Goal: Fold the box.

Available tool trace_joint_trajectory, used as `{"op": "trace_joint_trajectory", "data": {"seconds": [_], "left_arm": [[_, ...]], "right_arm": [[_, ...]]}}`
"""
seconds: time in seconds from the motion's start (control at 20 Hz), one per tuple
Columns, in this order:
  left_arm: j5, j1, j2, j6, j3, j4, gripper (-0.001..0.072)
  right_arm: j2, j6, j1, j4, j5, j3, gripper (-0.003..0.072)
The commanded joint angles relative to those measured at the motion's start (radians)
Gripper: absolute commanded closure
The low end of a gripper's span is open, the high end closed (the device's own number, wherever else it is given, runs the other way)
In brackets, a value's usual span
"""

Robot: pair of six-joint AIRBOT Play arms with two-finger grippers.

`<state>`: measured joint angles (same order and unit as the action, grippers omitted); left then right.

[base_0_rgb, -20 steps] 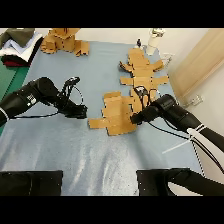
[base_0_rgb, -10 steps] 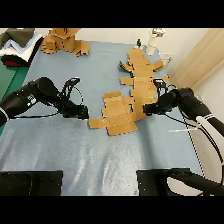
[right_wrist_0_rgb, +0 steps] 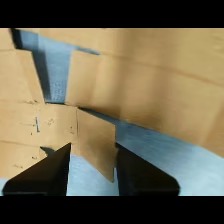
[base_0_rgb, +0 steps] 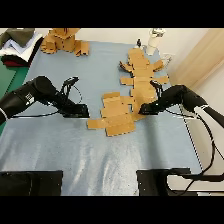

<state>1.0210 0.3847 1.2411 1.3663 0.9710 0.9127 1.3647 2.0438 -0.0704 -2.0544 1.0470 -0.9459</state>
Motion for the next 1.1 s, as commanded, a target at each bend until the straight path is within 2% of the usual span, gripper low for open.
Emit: {"op": "trace_joint_trajectory", "data": {"seconds": [0.0,0.2,0.4,0.45,0.55,0.6,0.65,0.7,0.8,0.95,1.05], "left_arm": [[0.034,-0.046,-0.001,-0.04,0.0,-0.087,0.0129],[0.083,-0.107,-0.001,-0.094,0.0,-0.175,0.0129],[0.125,-0.14,-0.001,-0.103,0.0,-0.181,0.0129],[0.127,-0.143,-0.001,-0.103,0.0,-0.181,0.0129],[0.123,-0.143,0.0,-0.103,0.0,-0.182,0.0129],[0.124,-0.143,0.0,-0.111,0.0,-0.182,0.0129],[0.128,-0.145,0.001,-0.145,0.0,-0.18,0.0129],[0.139,-0.156,0.009,-0.178,0.0,-0.184,0.0129],[0.175,-0.206,0.041,-0.224,0.0,-0.22,0.0129],[0.265,-0.31,0.111,-0.281,0.0,-0.277,0.013],[0.282,-0.343,0.14,-0.325,0.0,-0.296,0.013]], "right_arm": [[0.053,0.122,-0.007,-0.116,0.09,-0.008,0.0352],[0.087,0.152,0.002,-0.157,0.108,-0.009,0.0351],[0.089,0.198,0.003,-0.215,0.114,-0.009,0.0354],[0.089,0.2,0.004,-0.219,0.114,-0.009,0.04],[0.089,0.201,0.004,-0.235,0.116,-0.009,0.043],[0.089,0.204,0.004,-0.242,0.124,-0.009,0.0589],[0.089,0.212,0.004,-0.259,0.147,-0.008,0.0686],[0.088,0.218,0.004,-0.289,0.171,-0.005,0.0684],[0.063,0.244,0.014,-0.368,0.182,0.044,0.0686],[-0.074,0.258,0.084,-0.406,0.037,0.22,0.0686],[-0.196,0.256,0.157,-0.434,-0.061,0.341,0.0686]]}}
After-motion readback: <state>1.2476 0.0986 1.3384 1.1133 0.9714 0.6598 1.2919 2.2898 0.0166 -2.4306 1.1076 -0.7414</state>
